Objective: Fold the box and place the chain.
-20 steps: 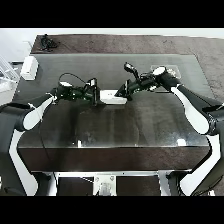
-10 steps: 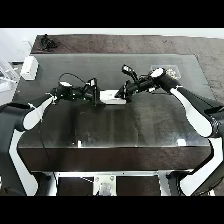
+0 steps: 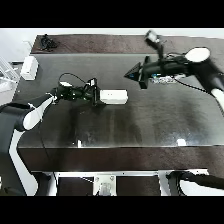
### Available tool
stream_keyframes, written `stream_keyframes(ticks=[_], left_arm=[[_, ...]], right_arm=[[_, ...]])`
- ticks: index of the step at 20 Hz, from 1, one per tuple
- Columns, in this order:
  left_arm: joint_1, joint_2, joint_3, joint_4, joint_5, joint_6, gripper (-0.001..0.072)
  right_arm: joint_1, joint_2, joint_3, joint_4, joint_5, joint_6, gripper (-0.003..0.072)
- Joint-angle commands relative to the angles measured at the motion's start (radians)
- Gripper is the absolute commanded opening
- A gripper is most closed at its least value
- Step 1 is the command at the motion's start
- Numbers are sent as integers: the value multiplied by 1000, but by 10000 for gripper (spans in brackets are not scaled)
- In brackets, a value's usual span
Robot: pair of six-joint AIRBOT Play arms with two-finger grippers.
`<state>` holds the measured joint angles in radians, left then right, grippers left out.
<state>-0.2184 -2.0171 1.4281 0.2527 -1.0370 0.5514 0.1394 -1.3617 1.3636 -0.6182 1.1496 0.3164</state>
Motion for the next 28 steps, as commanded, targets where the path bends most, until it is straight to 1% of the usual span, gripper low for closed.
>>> stream_keyframes(ticks=[1, 2, 4, 8, 11, 14, 17, 20, 21, 22, 24, 26, 27, 28], left_arm=[[1, 0, 0, 0, 0, -1, 281], [1, 0, 0, 0, 0, -1, 281], [1, 0, 0, 0, 0, -1, 280], [0, 0, 0, 0, 0, -1, 281], [0, 0, 0, -1, 0, -1, 281], [0, 0, 0, -3, -1, -1, 281], [1, 0, 0, -3, 0, -1, 281], [1, 0, 0, -10, 1, 0, 279], [1, 2, 0, -35, 11, 0, 266], [7, 13, 0, -43, 6, 2, 27], [24, 47, 0, -89, 23, -26, 19], [47, 108, 0, -116, 40, -74, 17], [61, 146, 0, -117, 58, -108, 17], [79, 189, -1, -110, 98, -151, 16]], right_arm=[[-45, 218, -175, -50, -93, 100, 4], [-70, 285, -249, -52, -121, 113, 4], [-127, 398, -385, -53, -129, 115, 4], [-229, 565, -661, -52, -175, 122, 5], [-277, 651, -848, -52, -240, 121, 5], [-292, 684, -964, -51, -316, 121, 5], [-292, 684, -1019, -17, -395, 121, 5], [-292, 683, -1025, -10, -409, 121, 5], [-292, 683, -1025, -10, -409, 121, 5], [-292, 683, -1025, -10, -409, 121, 5], [-292, 683, -1025, -10, -410, 121, 5], [-292, 683, -1025, -11, -421, 121, 5], [-292, 683, -1025, -10, -428, 121, 6], [-292, 683, -1025, -10, -433, 121, 5]])
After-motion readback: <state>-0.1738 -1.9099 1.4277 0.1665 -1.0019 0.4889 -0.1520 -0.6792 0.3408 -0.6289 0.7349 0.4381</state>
